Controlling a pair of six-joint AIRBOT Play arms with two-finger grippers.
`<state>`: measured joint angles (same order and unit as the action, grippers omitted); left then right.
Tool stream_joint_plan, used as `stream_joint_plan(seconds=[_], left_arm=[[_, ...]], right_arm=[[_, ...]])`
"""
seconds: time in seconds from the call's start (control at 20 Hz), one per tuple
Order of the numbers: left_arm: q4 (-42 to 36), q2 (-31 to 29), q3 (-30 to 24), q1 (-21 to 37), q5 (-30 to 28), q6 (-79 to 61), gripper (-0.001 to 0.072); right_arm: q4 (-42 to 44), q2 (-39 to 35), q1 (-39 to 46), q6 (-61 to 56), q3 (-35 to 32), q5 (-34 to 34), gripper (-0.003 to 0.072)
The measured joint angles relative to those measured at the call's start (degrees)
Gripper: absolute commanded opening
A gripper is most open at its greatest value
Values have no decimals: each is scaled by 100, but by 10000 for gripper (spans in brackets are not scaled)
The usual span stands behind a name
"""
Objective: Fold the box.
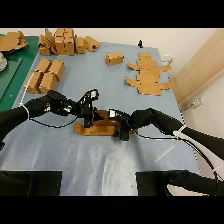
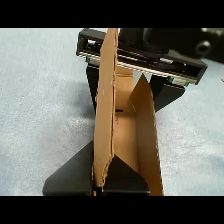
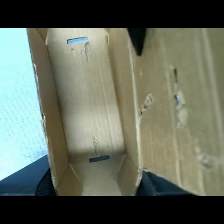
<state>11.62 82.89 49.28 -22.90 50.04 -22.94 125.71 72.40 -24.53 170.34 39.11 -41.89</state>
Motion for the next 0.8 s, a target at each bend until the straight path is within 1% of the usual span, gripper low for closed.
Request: stream_joint_plan(seconds=[0.8], left_arm=[[-133, 0, 0, 0, -4, 2, 12]], right_arm=[[4, 0, -2, 9, 0, -42, 481]])
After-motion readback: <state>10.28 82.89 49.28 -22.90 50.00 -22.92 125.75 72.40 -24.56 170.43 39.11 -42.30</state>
